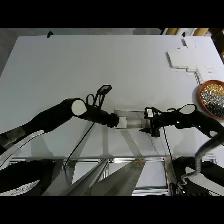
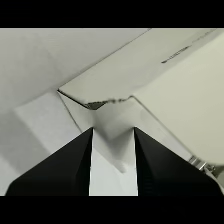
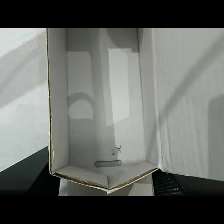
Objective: Fold the box and place the chain.
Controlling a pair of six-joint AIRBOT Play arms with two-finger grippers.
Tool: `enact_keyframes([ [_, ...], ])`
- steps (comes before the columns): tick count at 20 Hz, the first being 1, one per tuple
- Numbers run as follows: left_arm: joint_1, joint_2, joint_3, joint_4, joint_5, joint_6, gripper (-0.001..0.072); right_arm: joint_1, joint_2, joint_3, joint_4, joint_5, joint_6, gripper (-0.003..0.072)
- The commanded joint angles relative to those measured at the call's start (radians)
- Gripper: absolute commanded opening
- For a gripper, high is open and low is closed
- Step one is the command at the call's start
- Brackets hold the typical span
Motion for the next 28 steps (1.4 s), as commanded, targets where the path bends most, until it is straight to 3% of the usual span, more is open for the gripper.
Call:
enact_keyframes([
  [1,-0.040,-0.048,0.077,0.168,-0.047,-0.185,0.0292,0.000,0.001,0.000,0.001,0.000,0.000,0.0317],
  [9,-0.089,-0.134,0.205,0.369,-0.163,-0.447,0.0291,0.000,0.001,0.000,0.001,0.000,0.000,0.0317],
  [16,-0.140,-0.283,0.410,0.489,-0.379,-0.723,0.0289,0.000,0.001,0.000,0.001,0.000,0.000,0.0317],
  [28,-0.190,-0.348,0.420,0.526,-0.397,-0.941,0.0266,0.000,0.001,0.000,0.001,0.000,0.000,0.0317],
])
